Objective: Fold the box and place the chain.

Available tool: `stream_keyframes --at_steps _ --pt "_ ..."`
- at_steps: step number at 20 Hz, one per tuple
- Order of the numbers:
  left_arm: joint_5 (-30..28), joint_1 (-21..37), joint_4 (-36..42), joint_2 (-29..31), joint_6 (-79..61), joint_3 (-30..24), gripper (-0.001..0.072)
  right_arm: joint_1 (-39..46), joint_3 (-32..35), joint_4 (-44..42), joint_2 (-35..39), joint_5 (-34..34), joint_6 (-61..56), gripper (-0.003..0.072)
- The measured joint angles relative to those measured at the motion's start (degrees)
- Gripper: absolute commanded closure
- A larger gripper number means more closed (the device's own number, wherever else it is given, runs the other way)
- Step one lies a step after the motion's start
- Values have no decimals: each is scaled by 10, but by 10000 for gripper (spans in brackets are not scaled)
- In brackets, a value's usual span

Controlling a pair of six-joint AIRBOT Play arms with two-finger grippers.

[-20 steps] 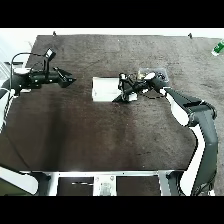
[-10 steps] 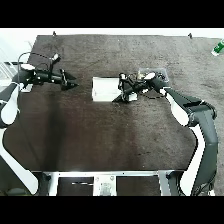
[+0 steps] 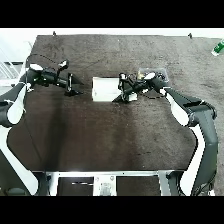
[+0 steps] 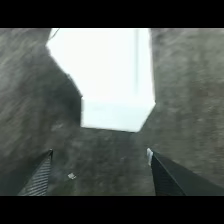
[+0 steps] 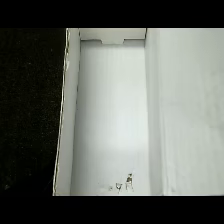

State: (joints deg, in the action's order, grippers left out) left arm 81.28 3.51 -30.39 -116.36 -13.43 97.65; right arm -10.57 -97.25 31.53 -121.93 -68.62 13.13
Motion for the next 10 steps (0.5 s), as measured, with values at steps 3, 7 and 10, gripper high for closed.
stream_keyframes --at_steps 3,7,10 --pt "8 -8 -3 -8 -3 0 -11 0 0 0 0 0 0 257" --pt "-9 -27 -13 -21 -5 0 -11 0 0 0 0 0 0 257" --pt "-28 -34 -20 -26 -6 0 -11 0 0 0 0 0 0 257"
